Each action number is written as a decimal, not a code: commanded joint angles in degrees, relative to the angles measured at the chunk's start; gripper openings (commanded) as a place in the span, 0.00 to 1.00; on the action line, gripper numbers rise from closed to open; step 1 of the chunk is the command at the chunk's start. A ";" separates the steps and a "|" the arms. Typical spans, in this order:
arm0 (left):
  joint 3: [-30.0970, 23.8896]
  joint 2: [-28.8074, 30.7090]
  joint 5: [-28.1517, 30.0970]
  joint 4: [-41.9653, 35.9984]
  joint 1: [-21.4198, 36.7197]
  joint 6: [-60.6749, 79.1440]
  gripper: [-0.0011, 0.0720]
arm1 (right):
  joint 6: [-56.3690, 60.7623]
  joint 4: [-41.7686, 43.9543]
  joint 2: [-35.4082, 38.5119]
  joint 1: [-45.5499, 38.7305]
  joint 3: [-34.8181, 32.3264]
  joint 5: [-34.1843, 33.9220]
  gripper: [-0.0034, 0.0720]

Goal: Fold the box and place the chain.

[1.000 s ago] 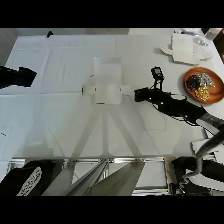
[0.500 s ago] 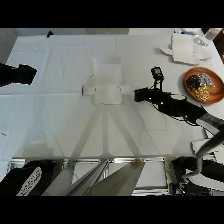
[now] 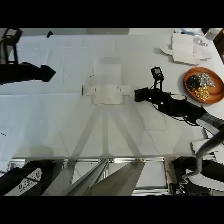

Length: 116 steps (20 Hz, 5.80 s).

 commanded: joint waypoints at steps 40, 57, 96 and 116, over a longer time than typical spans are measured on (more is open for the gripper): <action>35.04 -44.98 -25.44 -23.85 -9.44 38.14 0.39 | 0.02 0.02 -0.04 0.04 -0.02 0.02 0.06; 35.01 -48.26 -24.48 -19.17 -13.99 41.77 0.11 | 0.02 0.02 -0.04 0.04 -0.02 0.02 0.06; 35.01 -48.17 -23.61 -19.28 -12.07 46.03 0.03 | 0.02 0.04 -0.04 0.04 -0.02 0.44 0.07; 34.99 -37.31 -35.85 -15.98 -13.70 41.46 0.02 | 0.04 0.00 12.50 -12.24 0.02 -0.61 0.71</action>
